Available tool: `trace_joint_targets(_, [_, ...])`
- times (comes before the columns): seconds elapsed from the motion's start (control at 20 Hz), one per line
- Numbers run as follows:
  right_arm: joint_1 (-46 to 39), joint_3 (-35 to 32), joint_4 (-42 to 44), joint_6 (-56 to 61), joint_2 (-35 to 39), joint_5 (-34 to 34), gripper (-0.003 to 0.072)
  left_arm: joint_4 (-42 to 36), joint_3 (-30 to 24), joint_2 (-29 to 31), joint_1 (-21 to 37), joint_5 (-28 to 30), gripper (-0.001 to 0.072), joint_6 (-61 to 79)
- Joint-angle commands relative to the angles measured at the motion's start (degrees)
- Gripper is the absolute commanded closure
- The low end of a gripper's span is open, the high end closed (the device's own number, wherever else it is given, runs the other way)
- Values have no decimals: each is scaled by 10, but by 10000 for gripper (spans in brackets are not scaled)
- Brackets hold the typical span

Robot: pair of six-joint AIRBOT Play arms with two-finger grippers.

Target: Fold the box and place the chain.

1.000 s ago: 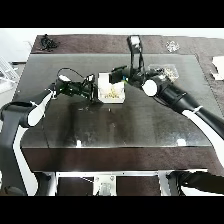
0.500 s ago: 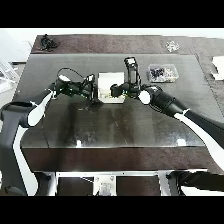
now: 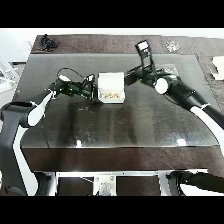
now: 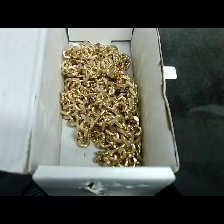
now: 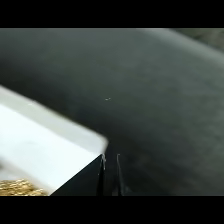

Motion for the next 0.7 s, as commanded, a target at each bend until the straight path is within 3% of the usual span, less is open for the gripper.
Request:
trace_joint_targets(0.0, [-64,41,55,-134,-14,36,582,0,0,0,0,0,70,0])
trace_joint_targets(0.15, [-114,125,278,-365,-87,209,582,0,0,0,0,0,70,0])
trace_joint_targets(0.25, [-142,181,386,-449,-147,306,581,0,0,0,0,0,70,0])
trace_joint_targets(0.55, [-167,311,464,-493,-303,416,609,0,0,0,0,0,70,0])
trace_joint_targets(0.65, [-162,341,469,-494,-333,420,609,0,0,0,0,0,70,0])
